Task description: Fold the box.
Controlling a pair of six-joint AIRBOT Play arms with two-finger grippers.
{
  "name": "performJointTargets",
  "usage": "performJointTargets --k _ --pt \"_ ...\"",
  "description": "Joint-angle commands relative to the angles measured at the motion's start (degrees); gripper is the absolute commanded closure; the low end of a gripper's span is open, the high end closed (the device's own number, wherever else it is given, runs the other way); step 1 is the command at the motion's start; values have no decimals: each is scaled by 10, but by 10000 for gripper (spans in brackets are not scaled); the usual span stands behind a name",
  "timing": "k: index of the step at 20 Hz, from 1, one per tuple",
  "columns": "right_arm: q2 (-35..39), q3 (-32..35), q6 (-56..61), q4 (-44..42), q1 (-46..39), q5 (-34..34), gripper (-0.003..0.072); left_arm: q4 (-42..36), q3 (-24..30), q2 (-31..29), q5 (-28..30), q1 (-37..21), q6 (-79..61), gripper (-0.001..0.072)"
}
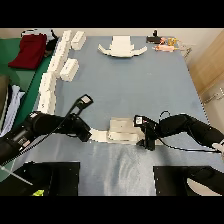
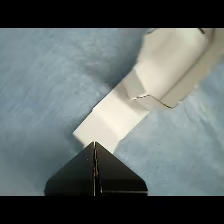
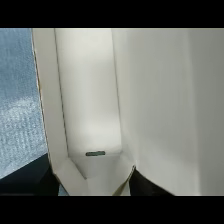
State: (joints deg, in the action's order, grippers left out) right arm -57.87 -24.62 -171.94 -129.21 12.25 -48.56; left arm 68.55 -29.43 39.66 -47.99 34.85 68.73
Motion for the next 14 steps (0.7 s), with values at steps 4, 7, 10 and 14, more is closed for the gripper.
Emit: performJointTargets --k 4,7,10,14 --pt "0 -1 0 0 0 0 180 88 22 -27 -72 -52 296 695" --pt "0 -1 0 0 0 0 180 19 32 30 -30 -49 246 695" --pt "0 -1 0 0 0 0 180 -61 32 108 16 -41 185 695" --pt "0 -1 0 0 0 0 179 -216 32 159 25 -41 45 695"
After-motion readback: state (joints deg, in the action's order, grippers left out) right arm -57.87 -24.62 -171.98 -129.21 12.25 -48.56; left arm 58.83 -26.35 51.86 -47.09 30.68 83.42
